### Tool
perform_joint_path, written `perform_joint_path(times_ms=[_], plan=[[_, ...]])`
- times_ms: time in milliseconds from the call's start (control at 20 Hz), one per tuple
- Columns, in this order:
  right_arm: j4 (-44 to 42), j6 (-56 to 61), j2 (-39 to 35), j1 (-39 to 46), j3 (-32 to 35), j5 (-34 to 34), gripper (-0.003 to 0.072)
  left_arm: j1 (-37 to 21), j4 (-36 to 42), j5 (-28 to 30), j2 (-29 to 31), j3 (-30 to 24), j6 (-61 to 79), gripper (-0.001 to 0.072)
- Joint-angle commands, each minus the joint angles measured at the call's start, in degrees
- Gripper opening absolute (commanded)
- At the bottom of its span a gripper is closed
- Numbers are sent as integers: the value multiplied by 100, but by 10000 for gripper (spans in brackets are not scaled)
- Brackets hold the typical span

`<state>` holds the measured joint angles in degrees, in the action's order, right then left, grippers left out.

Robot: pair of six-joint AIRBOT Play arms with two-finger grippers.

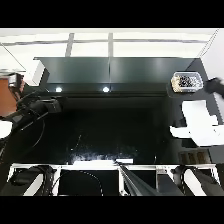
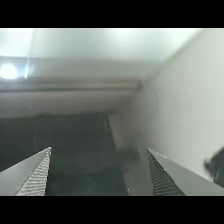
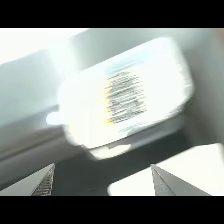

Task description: Fold the box and place the chain.

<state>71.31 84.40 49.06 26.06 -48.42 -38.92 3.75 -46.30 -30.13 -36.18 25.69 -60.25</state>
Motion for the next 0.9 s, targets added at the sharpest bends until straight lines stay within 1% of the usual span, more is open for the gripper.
perform_joint_path(times_ms=[0,50,200,350,450,550,600,650,700,750,850], plan=[[1521,752,1071,1451,-1552,-1508,720,330,-369,-15,-101,11,-136,713],[1681,841,1261,1945,-1735,-1790,720,321,-431,-11,-101,11,-221,713],[1635,664,1703,3220,-1788,-2039,720,334,-426,-160,-101,11,-140,712],[1086,-79,2400,4111,-1921,-1998,720,330,-426,-374,-101,11,-142,712],[385,-575,3064,4542,-2245,-2240,720,330,-426,-328,-101,11,-142,712],[-667,-1532,3869,4859,-2763,-2966,720,328,-426,-278,-101,11,-144,712],[-1152,-1961,4319,4962,-3082,-3510,720,328,-426,-249,-101,11,-149,712],[-1410,-2225,4723,5010,-3388,-4059,720,328,-424,-201,-101,11,-160,712],[-1416,-2284,5141,5012,-3729,-4542,720,330,-420,-142,-101,11,-181,712],[-1414,-2299,5469,5003,-3989,-4859,720,330,-420,-129,-101,11,-181,712],[-1593,-2352,5860,4970,-4223,-4935,720,328,-420,-66,-101,11,-203,712]])
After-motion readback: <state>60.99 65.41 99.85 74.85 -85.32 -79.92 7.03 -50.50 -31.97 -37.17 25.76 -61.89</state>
